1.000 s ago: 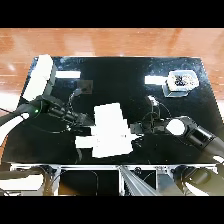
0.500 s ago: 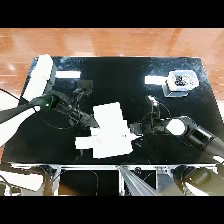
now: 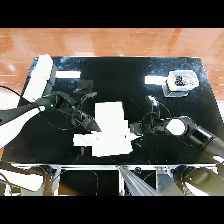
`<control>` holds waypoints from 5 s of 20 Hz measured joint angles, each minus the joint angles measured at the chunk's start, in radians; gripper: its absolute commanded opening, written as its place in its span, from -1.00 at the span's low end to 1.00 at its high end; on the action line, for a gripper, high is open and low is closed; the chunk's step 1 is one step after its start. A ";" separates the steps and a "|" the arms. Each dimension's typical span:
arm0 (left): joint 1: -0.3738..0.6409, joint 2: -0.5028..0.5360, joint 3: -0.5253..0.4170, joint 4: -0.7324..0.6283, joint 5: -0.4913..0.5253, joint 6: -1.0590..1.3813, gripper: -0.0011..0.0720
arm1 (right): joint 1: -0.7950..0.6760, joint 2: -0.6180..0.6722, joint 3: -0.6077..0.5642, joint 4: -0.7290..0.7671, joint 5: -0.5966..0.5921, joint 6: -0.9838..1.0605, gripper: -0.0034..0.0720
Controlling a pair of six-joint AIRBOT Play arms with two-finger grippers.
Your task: Fold the box and place the chain.
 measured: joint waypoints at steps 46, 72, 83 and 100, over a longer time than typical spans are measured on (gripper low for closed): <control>-0.251 0.285 -0.101 0.380 -0.578 0.286 -0.92 | -0.299 0.193 0.235 -0.373 0.310 -0.633 0.99; -0.240 0.280 -0.101 0.373 -0.620 0.225 -0.92 | 0.039 -0.034 -0.063 -0.004 -0.014 -1.440 0.99; -0.219 0.280 -0.101 0.373 -0.612 0.196 -0.92 | 0.080 -0.115 -0.063 0.095 -0.110 -1.652 0.99; -0.219 0.280 -0.101 0.374 -0.603 0.193 -0.92 | 0.126 -0.097 -0.063 0.177 -0.294 -1.511 0.99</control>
